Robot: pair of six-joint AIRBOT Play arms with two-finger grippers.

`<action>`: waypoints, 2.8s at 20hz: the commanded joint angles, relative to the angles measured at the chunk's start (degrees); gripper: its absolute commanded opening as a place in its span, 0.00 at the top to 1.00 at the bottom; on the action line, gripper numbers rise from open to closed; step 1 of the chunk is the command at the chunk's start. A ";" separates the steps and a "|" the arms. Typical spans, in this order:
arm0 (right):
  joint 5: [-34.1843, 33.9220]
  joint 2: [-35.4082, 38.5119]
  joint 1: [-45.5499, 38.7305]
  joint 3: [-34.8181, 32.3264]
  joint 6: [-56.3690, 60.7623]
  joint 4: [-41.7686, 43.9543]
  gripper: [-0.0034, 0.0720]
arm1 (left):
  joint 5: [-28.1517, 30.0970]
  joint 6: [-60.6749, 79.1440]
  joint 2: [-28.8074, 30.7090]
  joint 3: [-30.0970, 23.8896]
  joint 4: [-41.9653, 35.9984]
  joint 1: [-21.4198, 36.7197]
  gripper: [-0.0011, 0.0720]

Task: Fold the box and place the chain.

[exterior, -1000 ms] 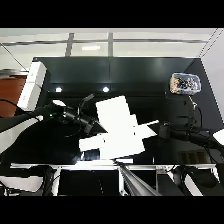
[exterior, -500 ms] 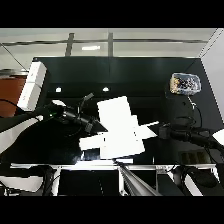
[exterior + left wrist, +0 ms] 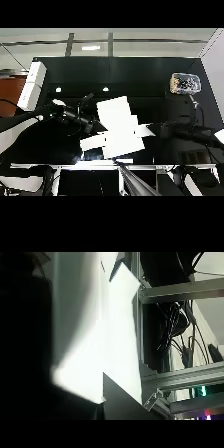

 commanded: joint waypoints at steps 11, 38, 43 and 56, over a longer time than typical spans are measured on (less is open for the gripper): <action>4.81 -0.13 -8.68 19.89 -7.08 -21.00 0.07 | 25.42 11.78 23.52 -3.10 15.96 -7.98 0.95; -1.75 -0.57 -8.66 13.22 -9.81 -18.27 0.07 | 39.78 24.39 23.06 -14.03 11.56 -8.11 0.94; -1.73 -0.57 -8.66 13.11 -9.81 -18.23 0.07 | 39.85 23.96 22.71 -13.70 12.02 -8.11 0.94; -1.90 -0.57 -8.66 12.02 -9.84 -18.23 0.07 | 37.31 20.57 22.36 -13.46 17.90 -8.11 0.94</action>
